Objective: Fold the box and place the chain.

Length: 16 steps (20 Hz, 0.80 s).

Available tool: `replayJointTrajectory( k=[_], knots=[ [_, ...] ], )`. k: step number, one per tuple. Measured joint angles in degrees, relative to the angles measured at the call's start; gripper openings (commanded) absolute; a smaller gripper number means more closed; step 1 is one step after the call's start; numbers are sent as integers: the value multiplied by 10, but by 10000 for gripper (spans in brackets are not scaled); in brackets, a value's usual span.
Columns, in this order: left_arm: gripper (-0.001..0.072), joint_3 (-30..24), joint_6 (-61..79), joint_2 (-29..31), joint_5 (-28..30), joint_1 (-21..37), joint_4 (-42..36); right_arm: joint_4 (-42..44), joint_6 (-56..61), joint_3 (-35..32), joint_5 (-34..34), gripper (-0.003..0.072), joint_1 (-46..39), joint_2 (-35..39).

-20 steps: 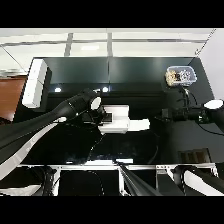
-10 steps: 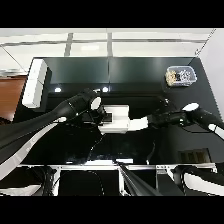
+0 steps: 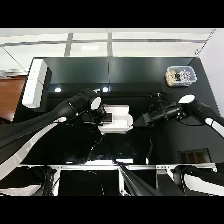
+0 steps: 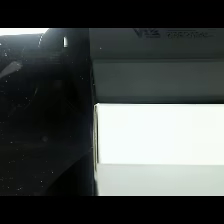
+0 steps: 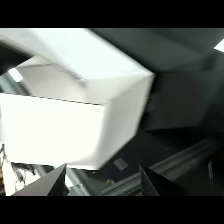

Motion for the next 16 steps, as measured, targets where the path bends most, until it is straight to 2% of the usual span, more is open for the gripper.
replayJointTrajectory(
  k=[2, 8, 9, 10, 16],
  knots=[
    [23, 0, 0, 0, 0, 0, 0, 3, -1, 9, 10, 411, 3, 0],
    [23, 0, 0, 0, 0, 0, 0, -8, 32, 29, -22, 410, 41, 0],
    [23, 0, 0, 0, 0, 0, 0, -18, 45, 38, -30, 393, 53, 0],
    [23, 0, 0, 0, 0, 0, 0, -33, 61, 48, -41, 341, 66, 0],
    [23, 0, 0, 0, 0, 0, 0, -135, 175, 96, -99, 341, 152, 0]
  ],
)
